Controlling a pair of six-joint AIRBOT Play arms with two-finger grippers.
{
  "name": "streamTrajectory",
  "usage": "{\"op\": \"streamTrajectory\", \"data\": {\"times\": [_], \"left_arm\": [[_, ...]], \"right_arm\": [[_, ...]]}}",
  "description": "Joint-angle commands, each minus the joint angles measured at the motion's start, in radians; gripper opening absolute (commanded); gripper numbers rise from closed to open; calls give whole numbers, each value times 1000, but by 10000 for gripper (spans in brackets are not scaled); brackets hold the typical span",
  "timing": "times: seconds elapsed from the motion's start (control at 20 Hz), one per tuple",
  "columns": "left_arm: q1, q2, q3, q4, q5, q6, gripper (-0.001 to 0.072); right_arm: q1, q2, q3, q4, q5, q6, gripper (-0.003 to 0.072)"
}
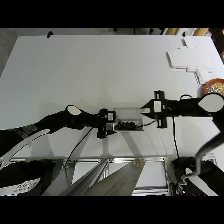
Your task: Fold the box and place the chain.
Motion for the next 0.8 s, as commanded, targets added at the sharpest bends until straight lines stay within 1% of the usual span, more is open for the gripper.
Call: {"op": "streamTrajectory", "data": {"times": [0.0, 0.15, 0.3, 0.4, 0.5, 0.6, 0.75], "left_arm": [[0, 0, 0, 0, 0, 0, 275], [0, 0, 0, 0, 0, 0, 275], [0, 0, 0, 0, 0, 0, 275], [0, 0, 0, 0, 0, 0, 275], [0, 0, 0, 0, 0, 0, 275], [0, 0, 0, 0, 0, 0, 275], [0, 0, 0, 0, 0, 0, 275]], "right_arm": [[-107, -18, 13, -184, 23, 39, 173], [-112, -93, 2, -210, 5, 39, 173], [-112, -197, -1, -251, 6, 45, 173], [-112, -246, -2, -251, 6, 61, 173], [-111, -270, -4, -259, 3, 61, 173], [-111, -283, -7, -298, 1, 61, 155], [-111, -302, -21, -312, -5, 57, 155]]}}
